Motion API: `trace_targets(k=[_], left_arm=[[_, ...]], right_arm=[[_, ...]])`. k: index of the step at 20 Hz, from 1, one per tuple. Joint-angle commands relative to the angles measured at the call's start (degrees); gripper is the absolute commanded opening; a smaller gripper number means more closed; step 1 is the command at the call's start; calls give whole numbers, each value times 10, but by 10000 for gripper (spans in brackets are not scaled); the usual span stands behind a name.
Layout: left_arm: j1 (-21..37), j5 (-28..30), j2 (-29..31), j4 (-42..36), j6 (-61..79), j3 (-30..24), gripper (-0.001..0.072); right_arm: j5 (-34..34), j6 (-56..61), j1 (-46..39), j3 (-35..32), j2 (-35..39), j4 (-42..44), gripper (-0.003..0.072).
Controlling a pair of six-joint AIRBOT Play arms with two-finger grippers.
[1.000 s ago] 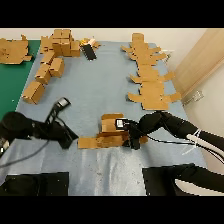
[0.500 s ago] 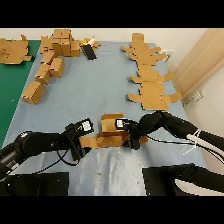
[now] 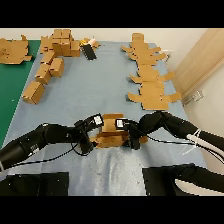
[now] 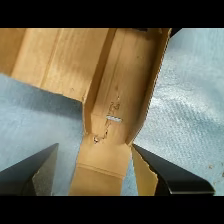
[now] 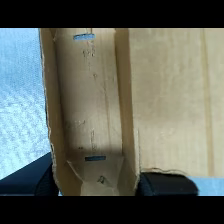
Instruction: Fold the box.
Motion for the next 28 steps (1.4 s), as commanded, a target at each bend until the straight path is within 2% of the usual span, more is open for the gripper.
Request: trace_targets(k=[1, 7, 8, 9, 10, 13, 14, 15, 19, 26, 27, 28], left_arm=[[-1, -33, -33, -18, 36, 18, 690], [-23, -19, -72, -21, 51, 35, 689], [-23, -19, -77, -21, 50, 37, 663], [-23, -19, -79, -21, 51, 40, 553], [-23, -19, -80, -21, 51, 42, 528], [-23, -3, -80, -21, 51, 44, 520], [-24, -3, -80, -20, 51, 45, 285], [-27, -5, -80, -19, 56, 47, 102], [-51, 6, -80, -19, 70, 47, 105], [-58, 70, -80, -24, 70, 47, 102], [-58, 68, -80, -23, 71, 47, 14], [-58, 65, -80, -24, 70, 47, 11]], right_arm=[[0, 0, 0, 0, 0, 0, 504], [0, 0, 0, 0, 0, 0, 504], [0, 0, 0, 0, 0, 0, 505], [0, 0, 0, 0, 0, 0, 504], [0, 0, 0, 0, 0, 0, 505], [0, 0, 0, 0, 0, 0, 505], [0, 0, 0, 0, 0, 0, 504], [0, 0, 0, 0, 0, 0, 505], [0, 0, 0, 0, 0, 0, 504], [0, 0, 0, 0, 0, 0, 504], [0, 0, 0, 0, 0, 0, 504], [0, 0, 0, 0, 0, 0, 504]])
